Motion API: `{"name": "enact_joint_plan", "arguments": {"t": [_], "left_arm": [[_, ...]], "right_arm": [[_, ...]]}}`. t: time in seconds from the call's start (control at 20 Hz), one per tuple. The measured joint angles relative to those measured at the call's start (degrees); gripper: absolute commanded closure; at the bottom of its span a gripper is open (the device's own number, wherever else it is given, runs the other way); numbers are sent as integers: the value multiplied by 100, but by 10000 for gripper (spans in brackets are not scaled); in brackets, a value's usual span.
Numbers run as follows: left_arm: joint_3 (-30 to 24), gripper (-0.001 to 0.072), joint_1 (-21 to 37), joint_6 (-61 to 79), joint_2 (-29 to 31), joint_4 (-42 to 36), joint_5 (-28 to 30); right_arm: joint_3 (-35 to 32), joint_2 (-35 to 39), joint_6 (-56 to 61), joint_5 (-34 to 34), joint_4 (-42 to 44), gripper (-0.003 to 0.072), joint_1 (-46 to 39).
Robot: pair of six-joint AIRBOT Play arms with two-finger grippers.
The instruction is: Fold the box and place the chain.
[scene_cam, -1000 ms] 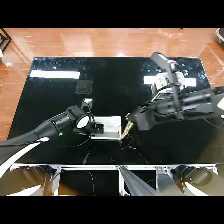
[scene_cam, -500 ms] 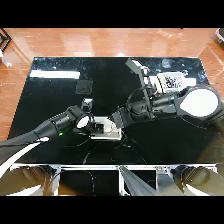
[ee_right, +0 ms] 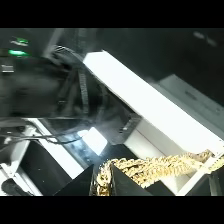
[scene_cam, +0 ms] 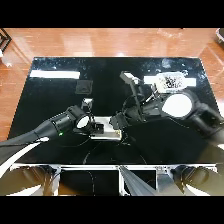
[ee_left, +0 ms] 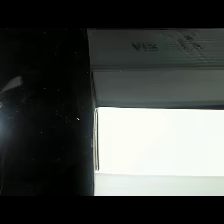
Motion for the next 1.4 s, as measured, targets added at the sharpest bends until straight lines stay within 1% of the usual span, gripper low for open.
{"name": "enact_joint_plan", "arguments": {"t": [0.05,0.1,0.15,0.25,0.3,0.4,0.45,0.5,0.6,0.65,0.75,0.9,1.05,1.15,1.2,1.25,1.35,1.4], "left_arm": [[0,680,0,0,0,2,2],[0,680,0,0,0,2,2],[0,680,0,0,0,0,0],[0,680,0,0,0,2,0],[0,680,0,0,0,2,2],[0,680,0,0,0,2,2],[0,680,0,0,0,2,2],[0,680,0,0,0,2,2],[0,680,0,0,0,2,0],[0,680,0,0,0,2,0],[0,680,0,0,0,2,0],[0,680,0,0,0,2,0],[0,680,0,2,0,2,-2],[0,680,0,4,0,0,-4],[0,680,0,4,0,2,-4],[0,680,0,4,0,2,-7],[0,680,0,4,0,2,-9],[0,680,0,4,0,2,-9]], "right_arm": [[-37,-81,-2,-42,4,635,0],[-68,-155,0,-68,-2,347,4],[-87,-205,0,-92,7,74,4],[-111,-262,-7,-48,-9,63,-46],[-122,-267,-9,57,-9,89,-131],[-131,-164,-33,391,-122,88,-398],[-133,-72,-46,562,-240,87,-568],[-136,42,-46,743,-455,70,-793],[-149,201,79,1040,-1019,68,-1270],[-179,240,205,1095,-1362,-28,-1502],[-269,205,404,1043,-2009,-25,-1958],[-348,-249,487,737,-2365,-23,-2490],[-350,-796,1040,-81,-2590,-15,-2791],[-271,-1150,1788,-658,-2892,-14,-2885],[-208,-1318,2203,-944,-3058,7,-2905],[-140,-1471,2538,-1150,-3182,53,-2924],[35,-1779,3056,-1473,-3403,53,-2935],[111,-1912,3215,-1563,-3464,85,-2938]]}}
